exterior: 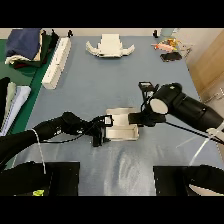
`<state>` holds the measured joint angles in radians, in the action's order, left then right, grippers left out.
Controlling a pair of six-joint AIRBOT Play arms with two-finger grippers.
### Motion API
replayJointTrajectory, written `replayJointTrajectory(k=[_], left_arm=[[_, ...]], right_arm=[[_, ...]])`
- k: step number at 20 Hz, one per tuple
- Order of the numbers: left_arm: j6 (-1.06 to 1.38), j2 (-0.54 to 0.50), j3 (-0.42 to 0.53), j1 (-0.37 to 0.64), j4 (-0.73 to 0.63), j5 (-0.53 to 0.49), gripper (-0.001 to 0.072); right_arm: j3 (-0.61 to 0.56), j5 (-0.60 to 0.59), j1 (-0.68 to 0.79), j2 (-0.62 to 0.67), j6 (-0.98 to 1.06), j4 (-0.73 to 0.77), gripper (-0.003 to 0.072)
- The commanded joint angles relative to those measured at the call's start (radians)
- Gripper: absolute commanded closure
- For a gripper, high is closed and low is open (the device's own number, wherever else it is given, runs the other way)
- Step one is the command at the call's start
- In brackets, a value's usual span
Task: Fold the box.
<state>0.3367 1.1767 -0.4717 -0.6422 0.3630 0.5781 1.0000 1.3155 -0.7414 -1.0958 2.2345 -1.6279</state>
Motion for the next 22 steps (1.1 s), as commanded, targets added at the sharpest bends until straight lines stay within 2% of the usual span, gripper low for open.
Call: replayJointTrajectory(k=[1,2,5,9,12,14,17,22], left_arm=[[0.000,0.000,-0.001,0.000,0.000,0.000,0.0191],[0.000,0.000,-0.001,0.000,0.000,0.000,0.0190],[0.000,0.000,-0.001,0.000,0.000,0.000,0.0191],[0.000,0.000,-0.001,0.000,0.000,0.000,0.0191],[0.000,0.000,-0.001,0.000,0.000,0.000,0.0191],[0.000,0.000,-0.001,0.000,0.000,0.000,0.0191],[0.000,0.000,-0.001,0.000,0.000,0.001,0.0191],[0.000,0.000,-0.001,0.000,0.000,0.000,0.0190]], right_arm=[[0.003,0.031,0.147,0.047,-0.170,0.034,0.0639],[0.003,0.029,0.207,0.040,-0.229,0.068,0.0681],[0.003,-0.007,0.415,-0.029,-0.468,0.269,0.0681],[0.003,-0.013,0.666,-0.194,-0.801,0.710,0.0681],[0.005,0.028,0.752,-0.334,-0.951,0.975,0.0681],[0.005,0.052,0.748,-0.410,-1.017,1.067,0.0681],[0.005,0.113,0.710,-0.485,-1.099,1.131,0.0681],[0.004,0.193,0.628,-0.467,-1.280,1.115,0.0681]])
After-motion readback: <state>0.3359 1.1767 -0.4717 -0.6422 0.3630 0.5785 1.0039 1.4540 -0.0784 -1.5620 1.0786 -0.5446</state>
